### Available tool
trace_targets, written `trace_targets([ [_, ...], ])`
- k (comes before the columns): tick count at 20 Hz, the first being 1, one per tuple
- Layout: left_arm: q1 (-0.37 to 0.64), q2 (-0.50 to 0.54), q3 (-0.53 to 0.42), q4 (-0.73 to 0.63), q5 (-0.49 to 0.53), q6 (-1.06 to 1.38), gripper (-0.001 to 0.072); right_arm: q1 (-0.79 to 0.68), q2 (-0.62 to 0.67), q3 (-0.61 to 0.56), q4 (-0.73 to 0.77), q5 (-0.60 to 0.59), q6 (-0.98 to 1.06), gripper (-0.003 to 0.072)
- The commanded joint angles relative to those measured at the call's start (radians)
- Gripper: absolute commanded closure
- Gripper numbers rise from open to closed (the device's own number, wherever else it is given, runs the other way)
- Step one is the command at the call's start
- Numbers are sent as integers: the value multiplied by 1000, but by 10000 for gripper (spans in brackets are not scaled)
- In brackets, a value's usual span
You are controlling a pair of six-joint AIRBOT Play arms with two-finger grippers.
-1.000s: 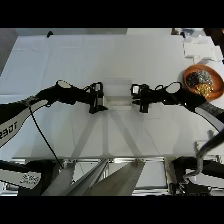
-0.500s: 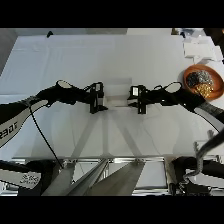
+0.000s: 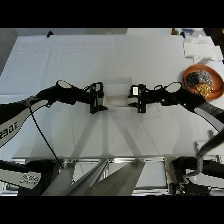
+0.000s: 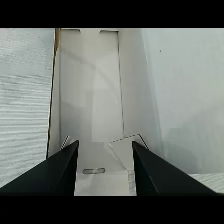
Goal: Fold the box and place the chain.
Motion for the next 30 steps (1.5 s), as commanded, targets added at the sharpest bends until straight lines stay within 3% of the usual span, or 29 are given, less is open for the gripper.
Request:
trace_targets([
  [1, 0, 0, 0, 1, 0, 1, 495, 0, -1, 0, 0, -8, 0, 333],
  [3, 0, 0, 0, 1, 0, 1, 495, 0, 0, 0, 0, -8, -1, 638],
  [4, 0, 0, 0, 1, 0, 1, 495, 0, 0, 0, 0, -8, -1, 672],
  [8, 0, 0, 0, 1, 0, 1, 495, -1, 21, 0, 0, -8, 2, 672],
  [12, 0, 0, 0, 1, 0, 1, 495, -4, 126, 0, -11, -12, 41, 672],
  [17, 0, 0, 0, 1, -1, 1, 495, -80, 311, 0, -131, 23, 323, 672],
  [20, 0, 0, 0, 1, 0, 1, 495, -203, 392, 0, -132, 54, 669, 672],
  [23, 0, 0, 0, 1, 0, 1, 495, -374, 381, 0, -189, 120, 1083, 677],
  [25, 0, 0, 0, 1, 0, 1, 495, -457, 353, 0, -286, 201, 1245, 677],
  [27, 0, 0, 0, 1, 0, 1, 495, -500, 307, 0, -355, 309, 1283, 678],
  [30, 0, 0, 0, 1, -1, 1, 495, -505, 218, 0, -330, 323, 1287, 679],
])
